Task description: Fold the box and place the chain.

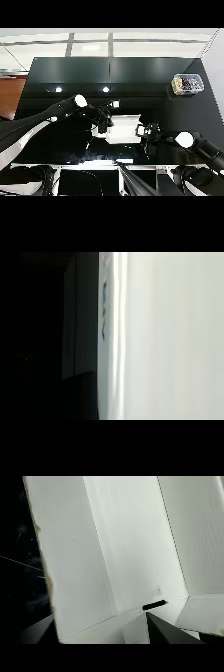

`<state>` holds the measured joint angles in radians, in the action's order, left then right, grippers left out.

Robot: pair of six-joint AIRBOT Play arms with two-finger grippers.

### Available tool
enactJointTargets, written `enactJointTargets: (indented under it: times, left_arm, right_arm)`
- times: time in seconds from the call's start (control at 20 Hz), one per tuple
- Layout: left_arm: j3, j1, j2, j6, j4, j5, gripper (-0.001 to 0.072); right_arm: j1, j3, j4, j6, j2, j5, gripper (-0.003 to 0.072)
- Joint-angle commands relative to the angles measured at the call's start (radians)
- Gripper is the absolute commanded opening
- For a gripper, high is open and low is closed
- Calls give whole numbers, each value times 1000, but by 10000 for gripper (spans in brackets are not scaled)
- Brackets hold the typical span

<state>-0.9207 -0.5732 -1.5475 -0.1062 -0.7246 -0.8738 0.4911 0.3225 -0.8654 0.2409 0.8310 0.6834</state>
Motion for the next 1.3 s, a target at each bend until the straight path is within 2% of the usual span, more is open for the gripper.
enactJointTargets:
  times: [0.0,0.15,0.3,0.4,0.65,1.0,1.25]
  left_arm:
    - [0,0,0,1,0,-1,25]
    - [0,0,0,1,0,-1,25]
    - [0,0,0,1,0,-2,25]
    - [0,0,0,1,0,-3,25]
    - [0,0,0,1,-1,-2,25]
    - [0,0,2,2,-27,-1,24]
    - [0,0,7,9,-55,0,24]
  right_arm:
    - [11,44,-51,-22,3,-3,631]
    - [7,96,-51,-33,3,10,631]
    - [-13,116,-45,-48,10,-26,631]
    - [-58,128,16,-55,25,-25,631]
    - [-134,129,204,-252,76,13,630]
    - [-188,128,229,-260,93,84,631]
    - [-204,128,225,-260,93,72,631]
